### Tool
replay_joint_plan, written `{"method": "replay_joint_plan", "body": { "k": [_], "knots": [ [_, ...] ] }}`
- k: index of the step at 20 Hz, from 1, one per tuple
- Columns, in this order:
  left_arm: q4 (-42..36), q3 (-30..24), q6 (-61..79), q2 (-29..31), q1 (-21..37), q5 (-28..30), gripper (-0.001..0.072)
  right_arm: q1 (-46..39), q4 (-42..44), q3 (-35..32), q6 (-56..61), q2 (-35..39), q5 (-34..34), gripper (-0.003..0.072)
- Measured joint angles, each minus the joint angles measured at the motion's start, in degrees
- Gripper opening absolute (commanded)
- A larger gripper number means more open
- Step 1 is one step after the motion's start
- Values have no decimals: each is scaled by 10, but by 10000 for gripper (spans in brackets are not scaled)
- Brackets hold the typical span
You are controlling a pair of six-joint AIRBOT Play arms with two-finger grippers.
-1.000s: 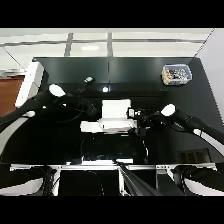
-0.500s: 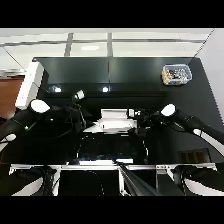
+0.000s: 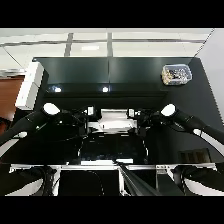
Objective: Fold the box and place the chain.
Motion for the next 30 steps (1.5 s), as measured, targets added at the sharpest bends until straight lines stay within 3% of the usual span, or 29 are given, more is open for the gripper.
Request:
{"method": "replay_joint_plan", "body": {
  "k": [1, 3, 7, 13, 14, 15, 16, 17, 18, 19, 20, 21, 22, 23, 24, 26, 30],
  "knots": [
    [-11, 1, 7, -2, -2, -2, 233, 0, 0, 0, 0, 0, 0, 432],
    [-28, 3, 17, -5, -3, -14, 154, 0, 0, 0, 0, 0, 0, 432],
    [-51, 5, 21, -8, -11, -28, 163, 0, 0, 0, 0, 0, 0, 432],
    [-84, 7, 17, -28, -54, 21, 177, 0, 0, 0, 0, 0, 0, 432],
    [-86, 7, 10, -30, -59, 26, 174, 0, 0, 0, 0, 0, 0, 432],
    [-88, 7, 5, -31, -63, 30, 123, 0, 0, 0, 0, 0, 0, 432],
    [-89, 8, 1, -33, -66, 33, 145, 0, 0, 0, 0, 0, 0, 432],
    [-90, 8, -1, -33, -68, 37, 395, 0, 0, 0, 0, 0, 0, 432],
    [-92, 8, -5, -34, -69, 39, 502, 0, 0, 0, 0, 0, 0, 432],
    [-93, 8, -9, -34, -70, 41, 280, 0, 0, 0, 0, 0, 0, 432],
    [-92, 8, -9, -34, -71, 42, 264, 0, 0, 0, 0, 0, 0, 432],
    [-89, 8, -9, -34, -72, 43, 415, 0, 0, 0, 0, 0, 0, 432],
    [-88, 8, -11, -34, -72, 43, 325, 0, 0, 0, 0, 0, 0, 432],
    [-85, 8, -13, -33, -72, 43, 141, 0, 0, 0, 0, 0, 0, 432],
    [-79, 8, -14, -31, -71, 43, 153, 0, 0, 0, 0, 0, 0, 432],
    [-64, 11, -32, -19, -63, 40, 28, 0, 0, 0, 0, 0, 0, 432],
    [39, 21, -196, 43, -3, 16, 27, 0, 0, 0, 0, 0, 0, 432]
  ]
}}
